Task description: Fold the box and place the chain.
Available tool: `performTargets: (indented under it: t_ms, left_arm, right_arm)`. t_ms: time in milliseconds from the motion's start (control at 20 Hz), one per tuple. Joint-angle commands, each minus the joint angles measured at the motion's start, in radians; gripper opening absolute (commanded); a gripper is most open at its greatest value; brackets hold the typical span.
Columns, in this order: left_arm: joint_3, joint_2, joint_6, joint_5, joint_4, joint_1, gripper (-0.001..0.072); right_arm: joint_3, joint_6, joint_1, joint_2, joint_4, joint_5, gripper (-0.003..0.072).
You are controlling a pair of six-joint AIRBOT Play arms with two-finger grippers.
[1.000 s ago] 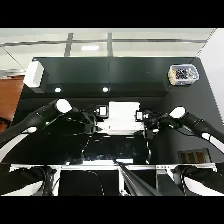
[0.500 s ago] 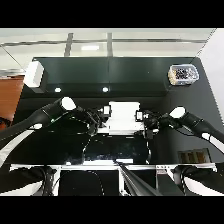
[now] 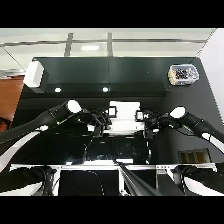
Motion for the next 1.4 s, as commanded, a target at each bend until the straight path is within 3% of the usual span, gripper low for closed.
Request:
performTargets:
  t_ms: [0, 150, 200, 250, 350, 400, 450, 500, 550, 600, 700, 1000, 1050, 1150, 1350]
  left_arm:
    - [0.001, -0.005, -0.034, 0.015, -0.026, 0.002, 0.0216]
    - [0.001, -0.005, -0.035, 0.010, -0.024, 0.000, 0.0196]
    - [0.001, -0.005, -0.035, 0.008, -0.024, 0.000, 0.0101]
    - [0.001, -0.005, -0.035, 0.006, -0.025, 0.000, 0.0115]
    - [0.000, -0.005, -0.036, 0.003, -0.025, -0.002, 0.0435]
    - [0.001, -0.005, -0.046, -0.002, -0.023, -0.001, 0.0334]
    - [0.001, -0.004, -0.045, -0.006, -0.017, 0.001, 0.0132]
    - [0.001, -0.004, -0.047, -0.007, -0.017, 0.001, 0.0210]
    - [0.001, -0.003, -0.047, -0.021, -0.016, 0.001, 0.0237]
    - [0.001, 0.003, -0.048, -0.043, -0.002, 0.005, 0.0016]
    - [0.002, 0.034, -0.151, -0.072, 0.081, 0.021, 0.0023]
    - [-0.006, 0.245, -0.988, -0.100, 0.603, 0.148, 0.0023]
    - [-0.014, 0.263, -1.103, -0.103, 0.634, 0.195, 0.0023]
    - [-0.042, 0.267, -1.292, -0.125, 0.573, 0.318, 0.0024]
    - [-0.158, 0.199, -1.329, -0.233, 0.146, 0.561, 0.0024]
  right_arm:
    - [0.000, 0.000, 0.001, 0.000, 0.002, -0.001, 0.0299]
    - [0.000, 0.000, 0.001, 0.000, 0.002, -0.001, 0.0300]
    - [0.000, 0.000, 0.001, 0.000, 0.002, -0.001, 0.0299]
    - [0.000, 0.000, 0.001, 0.000, 0.002, -0.001, 0.0300]
    - [0.000, 0.000, 0.001, 0.000, 0.002, -0.001, 0.0299]
    - [0.000, 0.000, 0.001, 0.000, 0.002, -0.001, 0.0300]
    - [0.000, 0.000, 0.001, 0.000, 0.001, -0.001, 0.0300]
    - [0.000, 0.000, 0.001, 0.000, 0.002, -0.001, 0.0299]
    - [0.000, 0.000, 0.001, 0.000, 0.002, -0.001, 0.0300]
    - [0.000, 0.000, 0.000, 0.000, 0.002, -0.001, 0.0299]
    - [0.000, 0.000, 0.001, 0.000, 0.002, -0.001, 0.0300]
    - [0.000, 0.000, 0.001, 0.000, 0.002, -0.001, 0.0300]
    - [0.000, 0.000, 0.000, 0.000, 0.002, -0.001, 0.0299]
    - [0.000, 0.000, 0.001, 0.000, 0.002, -0.001, 0.0300]
    - [0.000, 0.000, 0.001, 0.000, 0.002, -0.001, 0.0300]
